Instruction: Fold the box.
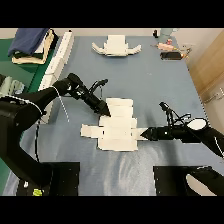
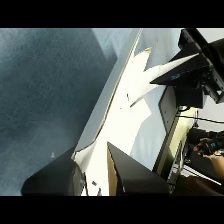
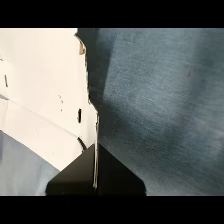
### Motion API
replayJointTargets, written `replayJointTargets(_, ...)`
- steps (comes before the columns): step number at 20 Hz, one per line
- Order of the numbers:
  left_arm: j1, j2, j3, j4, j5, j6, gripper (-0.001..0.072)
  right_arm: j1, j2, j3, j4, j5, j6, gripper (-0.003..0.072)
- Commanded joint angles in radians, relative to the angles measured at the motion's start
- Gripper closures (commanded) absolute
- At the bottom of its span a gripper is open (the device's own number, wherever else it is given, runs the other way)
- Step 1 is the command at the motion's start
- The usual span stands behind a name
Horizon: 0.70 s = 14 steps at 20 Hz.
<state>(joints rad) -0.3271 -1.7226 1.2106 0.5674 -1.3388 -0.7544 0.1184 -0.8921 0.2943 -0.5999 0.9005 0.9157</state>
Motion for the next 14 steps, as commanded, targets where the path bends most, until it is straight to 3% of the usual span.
replayJointTargets(1,-0.002,-0.002,0.0,-0.006,-0.003,0.033,0.0454,0.001,0.0,-0.001,-0.018,0.008,0.002,0.0683)
replayJointTargets(8,-0.002,-0.002,0.013,-0.005,0.003,0.049,0.0443,0.001,0.0,-0.001,-0.051,0.01,0.001,0.0683)
replayJointTargets(9,-0.002,-0.002,0.022,-0.006,0.009,0.052,0.0249,0.001,0.0,-0.001,-0.06,0.011,0.001,0.0683)
replayJointTargets(10,-0.002,-0.002,0.031,-0.006,0.026,0.049,0.0102,0.001,0.0,-0.001,-0.065,0.013,0.001,0.0683)
replayJointTargets(14,-0.004,-0.003,0.044,-0.006,0.047,0.048,0.0122,0.001,0.0,0.0,-0.07,0.012,0.001,0.0683)
